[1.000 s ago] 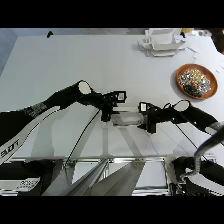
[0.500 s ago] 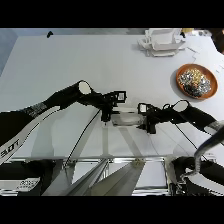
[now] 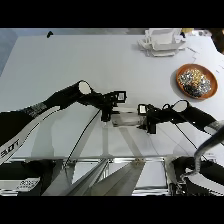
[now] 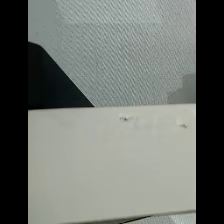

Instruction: Fold the box and place the chain.

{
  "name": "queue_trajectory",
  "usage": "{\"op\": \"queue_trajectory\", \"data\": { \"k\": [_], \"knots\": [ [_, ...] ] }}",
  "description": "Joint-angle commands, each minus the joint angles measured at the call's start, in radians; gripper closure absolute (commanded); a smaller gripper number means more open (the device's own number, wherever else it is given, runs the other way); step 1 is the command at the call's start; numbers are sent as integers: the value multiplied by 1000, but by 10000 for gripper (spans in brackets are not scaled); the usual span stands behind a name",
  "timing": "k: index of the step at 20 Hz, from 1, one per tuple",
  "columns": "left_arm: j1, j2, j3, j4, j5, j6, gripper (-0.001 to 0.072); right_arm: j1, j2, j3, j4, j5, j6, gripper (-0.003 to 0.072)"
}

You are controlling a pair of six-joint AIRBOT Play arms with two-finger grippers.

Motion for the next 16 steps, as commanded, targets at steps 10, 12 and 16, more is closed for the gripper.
{"op": "queue_trajectory", "data": {
  "k": [10, 12, 16],
  "knots": [
    [0, -1, 0, 0, 1, 0, 699, 0, 0, -1, -4, 2, 0, 307],
    [0, 0, 0, 0, 3, 0, 699, 0, 0, -1, -4, 2, 0, 307],
    [8, 29, 0, 24, -34, -55, 227, 0, 0, -1, -4, 2, 0, 307]
  ]
}}
